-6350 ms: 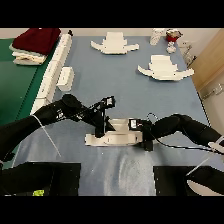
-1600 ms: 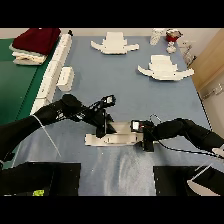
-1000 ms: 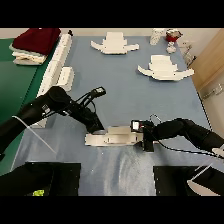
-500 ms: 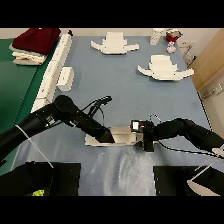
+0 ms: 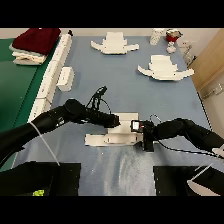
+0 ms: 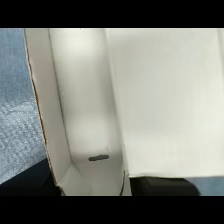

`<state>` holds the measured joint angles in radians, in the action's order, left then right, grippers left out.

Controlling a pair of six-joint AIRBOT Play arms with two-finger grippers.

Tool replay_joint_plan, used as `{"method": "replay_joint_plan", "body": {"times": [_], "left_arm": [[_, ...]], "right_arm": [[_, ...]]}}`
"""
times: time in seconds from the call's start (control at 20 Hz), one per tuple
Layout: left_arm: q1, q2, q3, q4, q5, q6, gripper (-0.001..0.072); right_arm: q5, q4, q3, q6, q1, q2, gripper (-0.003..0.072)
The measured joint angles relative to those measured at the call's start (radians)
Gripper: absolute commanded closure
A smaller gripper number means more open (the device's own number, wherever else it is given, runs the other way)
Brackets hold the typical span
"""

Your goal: Fold the box.

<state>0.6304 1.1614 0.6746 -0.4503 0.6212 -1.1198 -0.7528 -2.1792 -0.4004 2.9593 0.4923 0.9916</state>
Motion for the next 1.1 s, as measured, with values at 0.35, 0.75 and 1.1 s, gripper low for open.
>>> {"method": "replay_joint_plan", "body": {"times": [0.35, 0.75, 1.1], "left_arm": [[-0.002, 0.079, 0.003, 0.023, -0.022, -0.023, 0.0694], [-0.029, 0.020, 0.085, -0.001, 0.041, 0.075, 0.0695], [-0.038, -0.254, 0.099, -0.271, 0.225, 0.100, 0.0696]], "right_arm": [[0.000, 0.000, 0.000, -0.001, 0.000, 0.000, 0.0246], [0.000, 0.000, 0.000, 0.000, 0.000, 0.000, 0.0246], [0.000, 0.001, 0.000, 0.000, 0.000, 0.000, 0.0246]]}}
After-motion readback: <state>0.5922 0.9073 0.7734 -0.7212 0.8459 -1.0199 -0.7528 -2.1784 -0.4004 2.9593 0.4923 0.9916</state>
